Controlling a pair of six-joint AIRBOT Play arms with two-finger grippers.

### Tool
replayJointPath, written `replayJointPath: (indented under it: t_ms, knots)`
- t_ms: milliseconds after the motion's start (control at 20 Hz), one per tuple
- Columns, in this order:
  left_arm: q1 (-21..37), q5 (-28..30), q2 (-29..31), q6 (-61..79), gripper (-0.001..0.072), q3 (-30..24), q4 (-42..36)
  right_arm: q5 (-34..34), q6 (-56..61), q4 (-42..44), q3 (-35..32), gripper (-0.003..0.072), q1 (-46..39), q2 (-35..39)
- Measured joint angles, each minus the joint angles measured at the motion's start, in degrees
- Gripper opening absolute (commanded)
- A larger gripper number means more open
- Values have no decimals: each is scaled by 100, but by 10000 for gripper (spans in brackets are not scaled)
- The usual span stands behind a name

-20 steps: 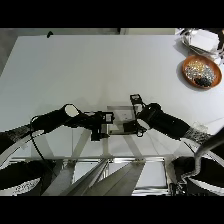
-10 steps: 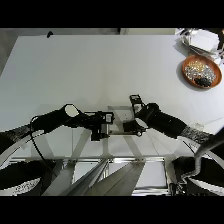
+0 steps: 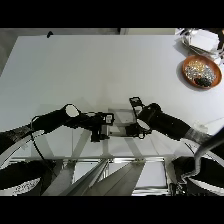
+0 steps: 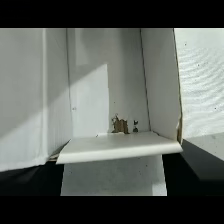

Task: Fold the box and place the chain.

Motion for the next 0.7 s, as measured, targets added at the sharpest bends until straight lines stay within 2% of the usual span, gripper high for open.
replayJointPath:
  t_ms: [450, 600, 700]
  knots:
    - [0, 37, 0, 0, 256, 0, -9, 164, -728, -321, 0, 339, -256, 1716]
    - [0, 42, 0, -2, 256, 0, -9, 164, -1342, -452, 20, 339, -1185, 2216]
    - [0, 46, 0, -2, 256, 0, -9, 46, -1943, -612, 92, 337, -2306, 2352]
